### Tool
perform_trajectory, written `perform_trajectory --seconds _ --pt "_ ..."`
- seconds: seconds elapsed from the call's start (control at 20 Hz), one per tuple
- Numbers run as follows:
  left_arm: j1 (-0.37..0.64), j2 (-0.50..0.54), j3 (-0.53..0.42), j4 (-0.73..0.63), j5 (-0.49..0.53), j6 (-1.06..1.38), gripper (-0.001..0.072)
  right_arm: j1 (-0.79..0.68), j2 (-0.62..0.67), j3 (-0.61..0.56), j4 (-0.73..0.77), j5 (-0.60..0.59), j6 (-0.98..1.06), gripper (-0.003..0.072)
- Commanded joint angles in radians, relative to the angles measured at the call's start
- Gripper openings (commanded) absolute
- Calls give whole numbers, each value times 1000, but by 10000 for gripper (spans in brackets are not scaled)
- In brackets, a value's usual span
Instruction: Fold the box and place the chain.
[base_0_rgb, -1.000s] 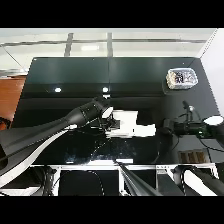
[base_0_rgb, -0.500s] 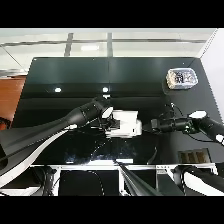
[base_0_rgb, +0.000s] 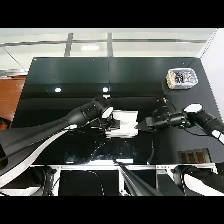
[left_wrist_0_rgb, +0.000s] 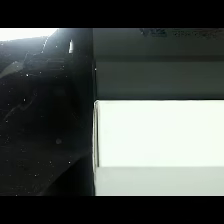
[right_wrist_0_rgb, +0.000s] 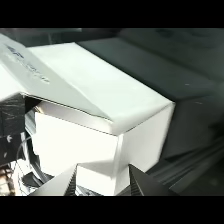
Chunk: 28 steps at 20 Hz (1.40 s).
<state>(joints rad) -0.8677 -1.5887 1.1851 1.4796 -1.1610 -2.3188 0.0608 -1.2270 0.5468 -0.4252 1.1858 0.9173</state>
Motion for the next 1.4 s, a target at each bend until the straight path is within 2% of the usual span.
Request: perform_trajectory --seconds 0.0,0.2,0.35,0.6,1.05,1.35 --pt "0 0 1 0 0 -1 28 101 0 48 -55 -60 83 349" --pt "0 0 1 0 0 -1 28 183 0 142 -243 -77 262 349" --pt "0 0 1 0 0 -1 28 233 0 185 -348 -102 374 312" --pt "0 0 1 0 1 -1 28 335 0 239 -557 -119 580 313" --pt "0 0 1 0 1 0 28 467 -40 297 -760 -154 866 312" --pt "0 0 1 1 1 -1 28 605 -154 419 -988 -70 1147 310"
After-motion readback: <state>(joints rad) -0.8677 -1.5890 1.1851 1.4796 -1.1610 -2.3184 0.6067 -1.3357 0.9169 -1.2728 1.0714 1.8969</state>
